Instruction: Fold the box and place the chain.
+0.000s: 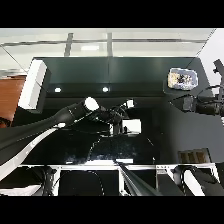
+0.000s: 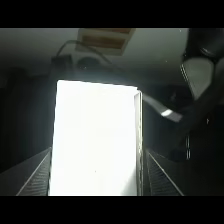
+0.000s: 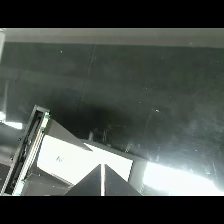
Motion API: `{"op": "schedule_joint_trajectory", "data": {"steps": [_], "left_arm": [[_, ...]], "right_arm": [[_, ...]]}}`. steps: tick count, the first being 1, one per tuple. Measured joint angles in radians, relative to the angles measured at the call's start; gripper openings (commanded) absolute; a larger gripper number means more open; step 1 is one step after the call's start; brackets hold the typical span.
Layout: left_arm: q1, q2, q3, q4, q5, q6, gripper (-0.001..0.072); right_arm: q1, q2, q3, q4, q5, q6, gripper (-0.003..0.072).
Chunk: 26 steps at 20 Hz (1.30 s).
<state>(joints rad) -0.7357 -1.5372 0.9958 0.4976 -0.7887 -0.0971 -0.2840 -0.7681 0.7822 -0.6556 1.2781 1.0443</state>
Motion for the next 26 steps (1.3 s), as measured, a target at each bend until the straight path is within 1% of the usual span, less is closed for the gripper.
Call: {"op": "schedule_joint_trajectory", "data": {"steps": [5,9,10,12,13,15,16,18,20,21,23,26], "left_arm": [[0.000,-0.005,0.000,0.063,-0.002,0.028,0.0715],[-0.014,-0.026,0.000,0.084,0.044,0.040,0.0702],[-0.023,-0.030,0.000,0.084,0.061,0.041,0.0665],[-0.037,-0.030,0.007,0.117,0.104,0.034,0.0361],[-0.037,-0.021,0.016,0.151,0.113,-0.008,0.0347],[-0.012,0.016,0.040,0.233,0.117,-0.160,0.0347],[0.010,0.040,0.048,0.282,0.096,-0.250,0.0346],[0.080,0.103,0.060,0.397,0.015,-0.450,0.0347],[0.174,0.167,0.060,0.529,-0.102,-0.645,0.0347],[0.229,0.199,0.051,0.599,-0.177,-0.738,0.0346],[0.343,0.258,0.016,0.721,-0.310,-0.898,0.0347],[0.539,0.330,-0.063,0.877,-0.493,-1.038,0.0348]], "right_arm": [[0.000,0.000,0.000,0.000,0.000,0.000,0.0017],[0.000,0.000,0.000,0.000,0.000,0.000,0.0017],[0.000,0.000,0.000,0.000,0.000,0.000,0.0017],[0.000,0.000,0.000,-0.015,-0.006,0.001,0.0017],[0.000,0.000,0.000,-0.034,-0.014,0.005,0.0018],[0.000,0.000,0.000,-0.087,-0.042,0.027,0.0017],[0.000,0.000,0.000,-0.112,-0.053,0.032,0.0017],[0.000,0.000,0.000,-0.154,-0.070,0.046,0.0017],[0.000,0.000,0.000,-0.182,-0.081,0.051,0.0018],[0.000,0.000,0.000,-0.190,-0.084,0.054,0.0018],[0.000,0.000,0.000,-0.203,-0.089,0.056,0.0018],[0.000,0.000,0.000,-0.210,-0.096,0.056,0.0018]]}}
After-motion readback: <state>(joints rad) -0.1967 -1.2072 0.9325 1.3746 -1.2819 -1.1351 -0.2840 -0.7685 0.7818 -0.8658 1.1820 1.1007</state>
